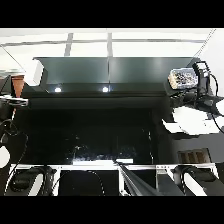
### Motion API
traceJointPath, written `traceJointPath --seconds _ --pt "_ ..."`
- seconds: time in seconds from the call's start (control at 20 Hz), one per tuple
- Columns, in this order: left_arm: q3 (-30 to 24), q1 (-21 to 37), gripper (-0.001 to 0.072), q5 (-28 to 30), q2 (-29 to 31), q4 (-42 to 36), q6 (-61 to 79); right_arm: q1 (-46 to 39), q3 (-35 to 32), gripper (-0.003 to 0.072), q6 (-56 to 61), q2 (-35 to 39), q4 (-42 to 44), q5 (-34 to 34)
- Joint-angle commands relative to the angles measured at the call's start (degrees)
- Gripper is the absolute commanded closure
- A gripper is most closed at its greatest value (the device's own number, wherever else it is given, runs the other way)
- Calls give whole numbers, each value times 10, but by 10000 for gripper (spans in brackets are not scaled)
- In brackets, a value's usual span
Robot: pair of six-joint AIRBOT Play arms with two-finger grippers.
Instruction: Fold the box and place the chain.
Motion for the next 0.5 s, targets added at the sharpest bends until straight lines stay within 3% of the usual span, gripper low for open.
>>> traceJointPath --seconds 0.0,0.3,0.45 --pt "0 0 681 0 1 0 0 0 0 667 0 0 0 0" --pt "0 0 681 2 1 -2 0 0 0 667 0 0 0 0" --pt "0 0 681 68 0 -2 0 0 0 667 0 0 0 0"
